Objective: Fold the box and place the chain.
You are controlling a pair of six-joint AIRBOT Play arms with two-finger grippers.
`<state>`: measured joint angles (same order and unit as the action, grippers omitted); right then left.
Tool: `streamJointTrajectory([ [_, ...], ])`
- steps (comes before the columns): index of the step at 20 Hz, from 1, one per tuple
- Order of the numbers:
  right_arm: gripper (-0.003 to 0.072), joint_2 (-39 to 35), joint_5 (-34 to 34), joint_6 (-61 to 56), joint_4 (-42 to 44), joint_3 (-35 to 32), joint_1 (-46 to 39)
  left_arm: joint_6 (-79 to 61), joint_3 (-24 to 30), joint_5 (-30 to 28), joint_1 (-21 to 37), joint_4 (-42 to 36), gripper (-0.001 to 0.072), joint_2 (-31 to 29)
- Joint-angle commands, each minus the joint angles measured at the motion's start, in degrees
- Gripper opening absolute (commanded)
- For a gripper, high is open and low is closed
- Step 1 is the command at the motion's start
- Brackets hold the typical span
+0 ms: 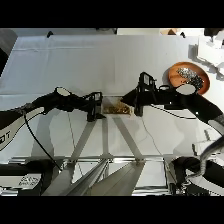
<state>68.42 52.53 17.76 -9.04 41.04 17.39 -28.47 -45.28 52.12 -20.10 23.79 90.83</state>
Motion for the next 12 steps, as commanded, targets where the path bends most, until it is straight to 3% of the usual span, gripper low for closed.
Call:
streamJointTrajectory([
  [1,0.0012,-0.2,0.0,3.3,10.5,0.1,0.8,0.0,0.0,0.0,0.0,0.0,0.0210,0.0],
  [10,0.0020,-0.2,2.5,3.3,11.6,0.0,0.8,0.0,0.0,0.0,0.0,0.0,0.0210,0.0],
  [11,0.0106,-0.2,2.5,3.3,11.6,0.0,0.7,0.0,0.0,0.0,0.0,0.0,0.0210,0.0],
  [12,0.0312,-0.2,2.5,3.3,11.6,0.0,0.8,0.0,0.0,0.0,0.0,0.0,0.0210,0.0],
])
